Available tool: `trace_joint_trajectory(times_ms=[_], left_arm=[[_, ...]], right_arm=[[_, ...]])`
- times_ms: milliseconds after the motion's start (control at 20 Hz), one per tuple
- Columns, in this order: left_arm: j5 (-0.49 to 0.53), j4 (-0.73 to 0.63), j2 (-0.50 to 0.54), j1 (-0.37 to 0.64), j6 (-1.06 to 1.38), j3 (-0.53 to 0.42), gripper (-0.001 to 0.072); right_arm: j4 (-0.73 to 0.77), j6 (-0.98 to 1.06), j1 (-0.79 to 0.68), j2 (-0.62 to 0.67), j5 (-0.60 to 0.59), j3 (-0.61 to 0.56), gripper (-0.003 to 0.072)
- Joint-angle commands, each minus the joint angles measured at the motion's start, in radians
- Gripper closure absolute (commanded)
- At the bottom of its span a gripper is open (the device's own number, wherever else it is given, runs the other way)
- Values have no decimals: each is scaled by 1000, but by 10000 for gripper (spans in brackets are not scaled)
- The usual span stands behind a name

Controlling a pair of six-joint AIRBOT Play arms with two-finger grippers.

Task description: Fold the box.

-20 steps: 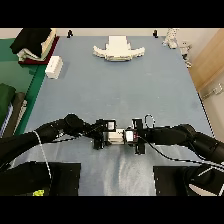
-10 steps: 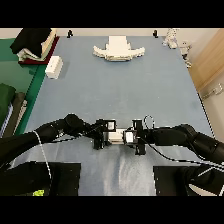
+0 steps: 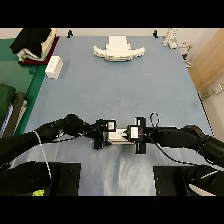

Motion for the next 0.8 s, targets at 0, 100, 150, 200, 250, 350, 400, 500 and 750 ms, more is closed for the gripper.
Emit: trace_joint_trajectory(times_ms=[0, 100, 150, 200, 250, 350, 400, 500, 750], left_arm=[[0, 0, 0, 0, 0, 0, 249], [0, 0, 0, 0, 0, 0, 249], [0, 0, 0, 0, 0, 0, 249], [0, 0, 0, 0, 0, 0, 249], [0, 0, 0, 0, 0, 0, 249], [0, 0, 0, 0, 0, 0, 249], [0, 0, 0, 0, 0, 0, 249], [0, 0, 0, 0, 0, 0, 249], [0, 0, 0, 0, 0, 0, 249]], right_arm=[[22, 243, -2, 19, 30, 0, 682], [99, 319, -2, 19, 62, -5, 683], [146, 321, -1, 19, 94, -16, 683], [154, 321, 11, 19, 136, -31, 683], [141, 318, 29, 19, 172, -44, 683], [70, 270, 41, 21, 178, -48, 683], [8, 261, 50, 22, 179, -45, 683], [-141, 262, 79, 21, 176, -30, 683], [-555, 264, 202, 23, 180, 6, 683]])
